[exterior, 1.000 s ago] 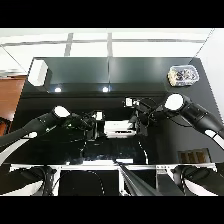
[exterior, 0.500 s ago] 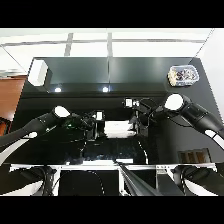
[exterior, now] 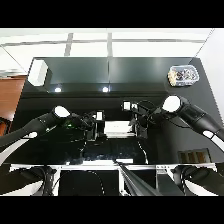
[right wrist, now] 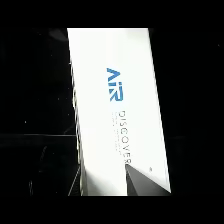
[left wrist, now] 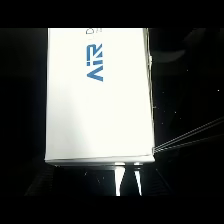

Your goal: Fold the box and place the chain.

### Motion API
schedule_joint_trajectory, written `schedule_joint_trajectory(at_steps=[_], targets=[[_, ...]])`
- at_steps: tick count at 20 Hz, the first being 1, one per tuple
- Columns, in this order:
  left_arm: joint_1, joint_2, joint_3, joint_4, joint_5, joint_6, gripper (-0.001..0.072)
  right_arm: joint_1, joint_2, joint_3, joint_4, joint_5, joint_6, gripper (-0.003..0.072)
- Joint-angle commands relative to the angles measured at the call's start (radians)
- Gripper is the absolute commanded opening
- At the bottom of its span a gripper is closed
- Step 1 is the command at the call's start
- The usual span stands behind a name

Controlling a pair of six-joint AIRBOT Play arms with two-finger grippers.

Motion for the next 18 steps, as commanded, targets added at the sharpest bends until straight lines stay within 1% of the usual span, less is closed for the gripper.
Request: schedule_joint_trajectory(at_steps=[1, 3, 5, 6, 7, 8, 9, 10, 12, 13, 14, 15, 18], targets=[[-0.001, -0.001, 0.0, 0.0, 0.0, 0.0, 0.0351, 0.008, 0.005, 0.006, -0.011, -0.006, 0.038, 0.0335], [-0.001, -0.001, 0.0, 0.0, 0.001, 0.0, 0.035, -0.015, 0.036, 0.05, -0.01, 0.087, 0.148, 0.0335], [-0.001, -0.001, 0.0, 0.0, 0.0, 0.0, 0.0351, -0.061, 0.068, 0.082, -0.01, 0.214, 0.374, 0.0328], [-0.001, -0.001, 0.0, -0.001, 0.0, 0.0, 0.0351, -0.091, 0.073, 0.081, -0.01, 0.286, 0.478, 0.0221], [-0.001, -0.001, 0.0, -0.001, 0.0, 0.0, 0.0351, -0.121, 0.072, 0.072, -0.008, 0.359, 0.573, 0.0039], [-0.001, -0.001, 0.0, -0.001, 0.0, 0.0, 0.0351, -0.143, 0.073, 0.045, 0.016, 0.388, 0.639, 0.0011], [-0.001, -0.001, 0.0, -0.001, 0.0, 0.0, 0.035, -0.156, 0.072, 0.006, 0.076, 0.38, 0.65, 0.001], [-0.001, -0.001, 0.0, -0.001, 0.001, -0.001, 0.035, -0.161, 0.07, -0.04, 0.176, 0.335, 0.65, 0.0003], [-0.001, -0.001, 0.0, -0.001, 0.0, -0.001, 0.0351, -0.163, 0.047, -0.117, 0.398, 0.204, 0.65, 0.0002], [-0.001, -0.001, 0.0, -0.001, 0.0, 0.0, 0.035, -0.157, 0.028, -0.142, 0.48, 0.142, 0.65, 0.0004], [-0.001, -0.001, 0.0, -0.001, 0.001, 0.0, 0.0351, -0.145, 0.004, -0.155, 0.524, 0.082, 0.652, 0.0004], [-0.001, -0.001, 0.0, -0.001, 0.0, 0.0, 0.0351, -0.132, -0.02, -0.157, 0.534, 0.038, 0.663, 0.0005], [-0.001, -0.001, 0.0, -0.001, 0.001, 0.0, 0.035, -0.103, -0.069, -0.157, 0.505, -0.051, 0.681, 0.0009]])
